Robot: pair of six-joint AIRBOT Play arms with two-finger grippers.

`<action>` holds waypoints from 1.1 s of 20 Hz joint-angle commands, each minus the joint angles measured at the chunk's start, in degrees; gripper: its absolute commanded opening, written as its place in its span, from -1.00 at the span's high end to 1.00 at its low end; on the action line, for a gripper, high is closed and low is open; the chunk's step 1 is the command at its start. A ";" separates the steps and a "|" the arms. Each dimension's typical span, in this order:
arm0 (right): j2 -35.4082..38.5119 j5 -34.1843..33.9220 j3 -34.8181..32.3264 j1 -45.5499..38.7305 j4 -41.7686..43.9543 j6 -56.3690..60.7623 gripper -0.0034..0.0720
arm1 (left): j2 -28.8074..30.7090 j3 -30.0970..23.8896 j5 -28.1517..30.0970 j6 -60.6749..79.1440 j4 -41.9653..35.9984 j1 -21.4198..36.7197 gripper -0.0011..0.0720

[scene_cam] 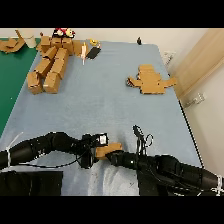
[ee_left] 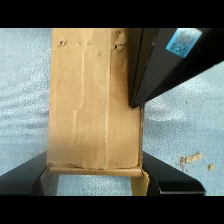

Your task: Fold the box.

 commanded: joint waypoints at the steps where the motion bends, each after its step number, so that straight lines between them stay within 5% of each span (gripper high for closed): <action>1: -0.02 -0.31 -0.11 0.00 -0.24 0.02 0.90 | 0.02 -0.02 0.00 0.02 0.02 0.04 -0.44; 14: 2.69 -1.31 1.31 -0.04 -1.31 0.02 0.90 | 0.02 -0.02 0.00 0.02 0.00 0.04 -0.44; 22: 8.31 -34.45 11.41 -14.14 -15.85 -2.75 0.90 | 0.02 -0.02 0.02 0.02 0.00 0.04 -0.44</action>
